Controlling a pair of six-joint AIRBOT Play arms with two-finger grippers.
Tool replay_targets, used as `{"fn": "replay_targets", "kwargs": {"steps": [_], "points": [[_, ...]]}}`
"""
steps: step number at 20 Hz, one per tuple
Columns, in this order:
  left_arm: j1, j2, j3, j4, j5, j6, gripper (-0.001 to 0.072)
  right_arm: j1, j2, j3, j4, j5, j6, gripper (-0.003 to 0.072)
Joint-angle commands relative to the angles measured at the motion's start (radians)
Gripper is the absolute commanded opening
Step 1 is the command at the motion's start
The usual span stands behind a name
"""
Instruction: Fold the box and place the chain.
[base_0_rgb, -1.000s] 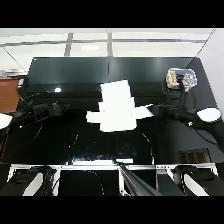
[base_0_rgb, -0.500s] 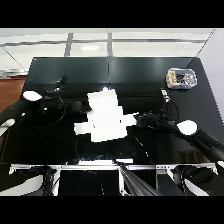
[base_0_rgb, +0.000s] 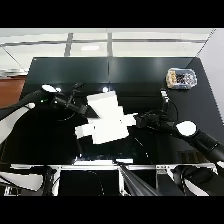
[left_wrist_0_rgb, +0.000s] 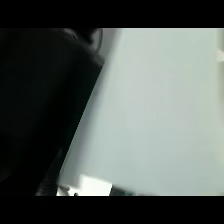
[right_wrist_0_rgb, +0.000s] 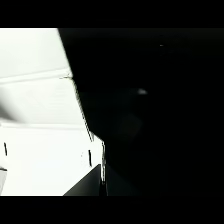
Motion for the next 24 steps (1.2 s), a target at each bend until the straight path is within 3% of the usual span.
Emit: {"fn": "replay_targets", "kwargs": {"steps": [1,2,4,5,6,8,9,13,15,20,22,24], "points": [[-0.013,-0.063,0.077,0.064,-0.09,0.048,0.046,0.001,0.001,0.0,0.0,0.015,0.0,0.0022],[-0.016,-0.076,0.096,0.063,-0.1,0.048,0.0376,0.0,0.001,0.0,0.0,0.015,0.0,0.0022],[-0.018,-0.097,0.126,0.066,-0.103,0.048,0.0108,0.0,0.001,0.0,-0.002,0.015,0.0,0.0022],[-0.018,-0.103,0.135,0.069,-0.102,0.05,0.004,0.0,0.001,0.0,-0.005,0.018,-0.001,0.0023],[-0.018,-0.104,0.143,0.079,-0.101,0.052,0.0027,0.0,0.001,0.0,-0.007,0.016,-0.008,0.006],[-0.018,-0.103,0.156,0.1,-0.113,0.037,0.0026,-0.01,0.002,0.01,-0.047,0.014,-0.015,0.066],[-0.018,-0.103,0.159,0.1,-0.13,0.021,0.0025,-0.033,0.002,0.04,-0.122,0.07,-0.015,0.0689],[-0.03,-0.046,0.139,0.106,-0.173,-0.041,0.0021,-0.158,0.002,0.24,-0.503,0.452,-0.014,0.0689],[-0.043,0.059,0.044,0.093,-0.084,-0.02,0.0021,-0.199,0.002,0.314,-0.602,0.563,-0.015,0.0689],[-0.09,0.387,-0.309,-0.05,0.288,0.452,0.0025,-0.216,0.002,0.34,-0.671,0.587,-0.015,0.0689],[-0.119,0.416,-0.343,-0.031,0.357,0.664,0.0024,-0.215,0.002,0.34,-0.609,0.579,-0.014,0.0689],[-0.161,0.409,-0.342,-0.026,0.442,0.728,0.0024,-0.208,0.002,0.339,-0.574,0.573,-0.016,0.0688]]}}
